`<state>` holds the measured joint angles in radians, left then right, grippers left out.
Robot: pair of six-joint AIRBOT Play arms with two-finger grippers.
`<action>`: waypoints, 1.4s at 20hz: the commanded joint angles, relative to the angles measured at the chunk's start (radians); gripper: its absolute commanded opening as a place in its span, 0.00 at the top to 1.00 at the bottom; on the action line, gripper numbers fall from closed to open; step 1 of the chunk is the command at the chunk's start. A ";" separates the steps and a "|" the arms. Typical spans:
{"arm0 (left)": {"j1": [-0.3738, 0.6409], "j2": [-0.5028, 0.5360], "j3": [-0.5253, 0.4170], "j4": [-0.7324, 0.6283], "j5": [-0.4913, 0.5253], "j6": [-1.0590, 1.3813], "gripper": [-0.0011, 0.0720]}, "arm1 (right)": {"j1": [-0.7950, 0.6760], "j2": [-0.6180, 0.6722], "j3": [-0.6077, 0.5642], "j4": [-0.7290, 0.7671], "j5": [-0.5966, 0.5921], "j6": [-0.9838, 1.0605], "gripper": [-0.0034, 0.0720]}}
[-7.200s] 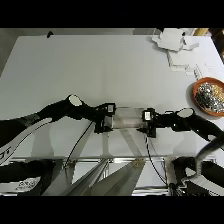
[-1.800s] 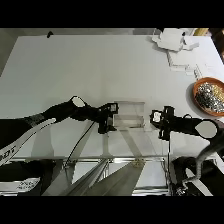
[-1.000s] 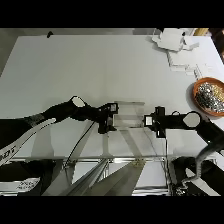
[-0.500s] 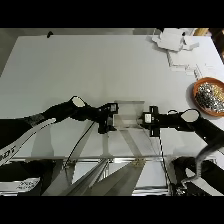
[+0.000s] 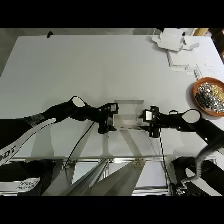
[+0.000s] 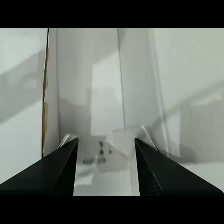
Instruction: Fold the box and place the chain.
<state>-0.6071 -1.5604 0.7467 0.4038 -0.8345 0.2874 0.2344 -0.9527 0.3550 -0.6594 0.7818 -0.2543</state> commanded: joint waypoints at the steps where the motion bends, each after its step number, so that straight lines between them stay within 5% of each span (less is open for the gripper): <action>1: 0.001 0.001 0.000 0.000 0.000 0.000 0.48 | 0.000 0.143 0.000 -0.236 0.000 0.324 0.43; 4: 0.001 0.001 0.000 0.000 0.000 0.000 0.48 | 0.000 0.278 0.000 -0.291 0.010 0.533 0.44; 5: 0.001 0.001 0.000 0.000 0.000 0.000 0.48 | 0.000 0.322 0.000 -0.294 0.017 0.583 0.53; 7: 0.001 0.000 0.000 0.000 0.000 0.000 0.48 | 0.000 0.402 0.000 -0.354 0.030 0.735 0.94; 11: 0.001 0.001 0.000 0.000 0.000 0.000 0.48 | -0.008 0.407 0.000 -0.594 -0.007 1.074 0.93; 16: 0.001 0.000 0.000 0.000 0.000 0.000 0.48 | -0.241 0.291 0.000 -0.532 -0.040 1.388 0.93; 20: 0.001 0.001 0.000 0.000 0.000 0.000 0.48 | -0.345 0.119 0.000 -0.354 0.051 1.386 0.93; 28: 0.001 0.001 0.000 0.000 0.000 0.000 0.48 | -0.296 -0.141 0.000 -0.180 0.187 1.299 0.93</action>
<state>-0.6067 -1.5604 0.7467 0.4038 -0.8345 0.2871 -0.0845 -1.0267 0.3550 -0.9115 0.9264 1.0645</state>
